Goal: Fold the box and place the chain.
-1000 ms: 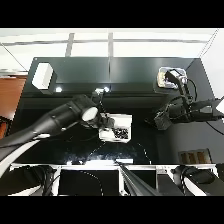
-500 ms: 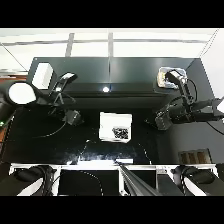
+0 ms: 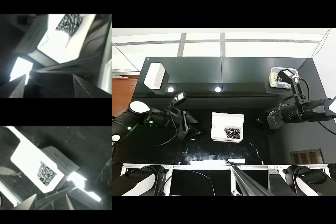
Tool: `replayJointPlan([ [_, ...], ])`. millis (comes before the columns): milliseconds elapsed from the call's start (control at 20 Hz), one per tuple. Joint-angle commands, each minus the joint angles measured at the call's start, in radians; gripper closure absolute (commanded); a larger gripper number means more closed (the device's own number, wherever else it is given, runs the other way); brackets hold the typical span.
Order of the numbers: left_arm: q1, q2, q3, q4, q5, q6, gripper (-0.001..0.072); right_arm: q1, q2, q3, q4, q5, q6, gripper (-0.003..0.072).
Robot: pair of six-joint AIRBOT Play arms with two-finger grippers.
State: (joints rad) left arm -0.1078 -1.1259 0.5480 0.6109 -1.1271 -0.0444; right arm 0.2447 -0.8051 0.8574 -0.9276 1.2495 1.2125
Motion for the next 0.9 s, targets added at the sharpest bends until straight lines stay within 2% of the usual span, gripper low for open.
replayJointPlan([
  [0,-0.095,-0.039,-0.021,0.024,0.175,0.407,-0.0005,0.0,0.0,0.001,0.003,-0.027,0.015,0.0253],
  [50,-0.141,-0.039,-0.021,0.068,0.195,0.457,-0.0005,0.0,0.0,0.001,0.003,-0.035,0.015,0.0254],
  [200,-0.216,-0.06,-0.022,0.033,0.242,0.466,-0.0004,0.0,0.0,0.001,0.003,-0.074,0.014,0.0253],
  [350,-0.22,-0.123,-0.017,-0.069,0.211,0.481,-0.0005,0.0,0.0,0.001,0.003,-0.091,0.014,0.0253],
  [550,-0.227,-0.135,-0.003,-0.051,0.179,0.48,-0.0005,0.0,0.0,0.001,0.003,-0.087,0.014,0.0253],
  [850,-0.27,-0.135,-0.003,-0.055,0.192,0.463,-0.0004,0.0,0.0,0.001,0.003,-0.092,0.015,0.0254],
])
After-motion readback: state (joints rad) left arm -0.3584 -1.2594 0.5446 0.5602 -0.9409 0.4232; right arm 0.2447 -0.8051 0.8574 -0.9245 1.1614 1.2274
